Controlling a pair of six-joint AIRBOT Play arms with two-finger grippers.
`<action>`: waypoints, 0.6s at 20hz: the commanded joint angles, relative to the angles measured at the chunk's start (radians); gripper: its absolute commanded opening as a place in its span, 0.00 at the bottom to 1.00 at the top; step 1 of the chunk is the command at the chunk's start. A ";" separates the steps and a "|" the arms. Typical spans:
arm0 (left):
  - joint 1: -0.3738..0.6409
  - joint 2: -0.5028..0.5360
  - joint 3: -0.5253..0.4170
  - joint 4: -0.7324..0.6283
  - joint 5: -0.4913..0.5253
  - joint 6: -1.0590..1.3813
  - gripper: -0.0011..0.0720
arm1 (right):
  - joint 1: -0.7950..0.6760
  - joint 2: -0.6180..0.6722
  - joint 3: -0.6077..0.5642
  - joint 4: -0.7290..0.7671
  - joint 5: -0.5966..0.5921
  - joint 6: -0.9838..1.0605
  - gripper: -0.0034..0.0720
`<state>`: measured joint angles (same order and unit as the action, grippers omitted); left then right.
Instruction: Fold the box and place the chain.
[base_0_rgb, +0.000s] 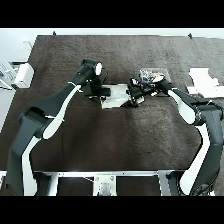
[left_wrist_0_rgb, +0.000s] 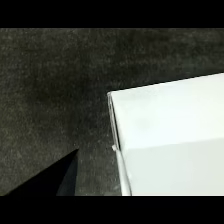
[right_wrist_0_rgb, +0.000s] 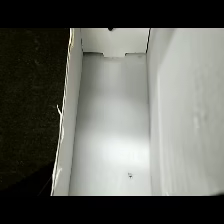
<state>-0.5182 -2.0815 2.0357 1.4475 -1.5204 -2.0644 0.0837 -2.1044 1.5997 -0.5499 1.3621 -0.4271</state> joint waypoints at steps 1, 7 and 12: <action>-0.010 -0.016 0.006 0.022 -0.007 -0.011 0.49 | -0.001 0.000 0.000 0.000 0.000 0.000 0.63; -0.023 -0.034 0.006 0.039 0.048 0.014 0.06 | -0.001 0.000 0.000 0.000 0.000 0.000 0.63; -0.023 -0.034 0.006 0.039 0.066 0.027 0.05 | -0.001 0.000 0.000 0.000 0.000 0.000 0.63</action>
<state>-0.5404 -2.1128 2.0418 1.4746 -1.4868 -2.0521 0.0837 -2.1044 1.5993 -0.5472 1.3613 -0.4244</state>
